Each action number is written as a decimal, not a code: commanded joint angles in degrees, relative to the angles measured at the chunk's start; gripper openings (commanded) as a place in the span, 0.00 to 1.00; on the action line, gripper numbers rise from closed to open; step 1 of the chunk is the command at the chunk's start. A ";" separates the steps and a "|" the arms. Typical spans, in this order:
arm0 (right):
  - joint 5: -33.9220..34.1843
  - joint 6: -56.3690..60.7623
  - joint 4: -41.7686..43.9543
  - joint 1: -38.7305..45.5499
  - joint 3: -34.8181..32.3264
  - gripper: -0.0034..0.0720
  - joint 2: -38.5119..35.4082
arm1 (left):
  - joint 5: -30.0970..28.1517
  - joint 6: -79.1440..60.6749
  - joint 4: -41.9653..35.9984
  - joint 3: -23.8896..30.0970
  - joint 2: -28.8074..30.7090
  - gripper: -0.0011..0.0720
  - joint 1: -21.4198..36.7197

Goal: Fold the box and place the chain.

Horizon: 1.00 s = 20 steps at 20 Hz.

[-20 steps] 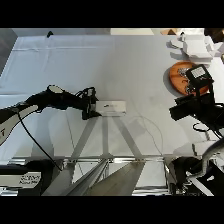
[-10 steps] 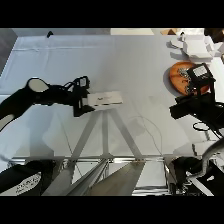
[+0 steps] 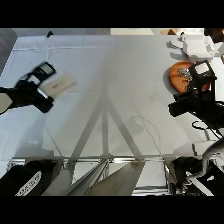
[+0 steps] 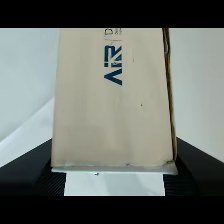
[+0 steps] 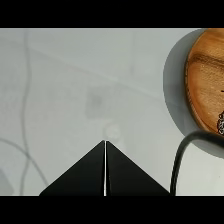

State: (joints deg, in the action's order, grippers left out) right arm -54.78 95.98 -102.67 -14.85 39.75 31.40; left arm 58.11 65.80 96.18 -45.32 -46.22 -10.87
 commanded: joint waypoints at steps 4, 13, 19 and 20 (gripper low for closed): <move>0.24 0.00 0.13 -0.02 0.04 0.06 0.00 | -23.98 21.09 -7.13 0.04 0.68 0.03 15.91; 0.44 0.00 0.13 -0.02 0.04 0.06 -0.07 | -30.49 16.65 -10.08 0.04 -20.96 0.06 20.31; 0.44 -0.02 0.13 -0.02 0.04 0.06 -0.09 | -35.82 16.46 -10.21 0.04 -33.05 0.17 20.04; 0.44 0.00 0.13 -0.02 0.04 0.06 -0.09 | -35.78 16.24 -10.21 0.04 -34.10 0.17 20.06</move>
State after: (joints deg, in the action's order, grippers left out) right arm -54.35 95.98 -102.56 -14.85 39.75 31.35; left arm 24.29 82.50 86.13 -45.30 -75.94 9.15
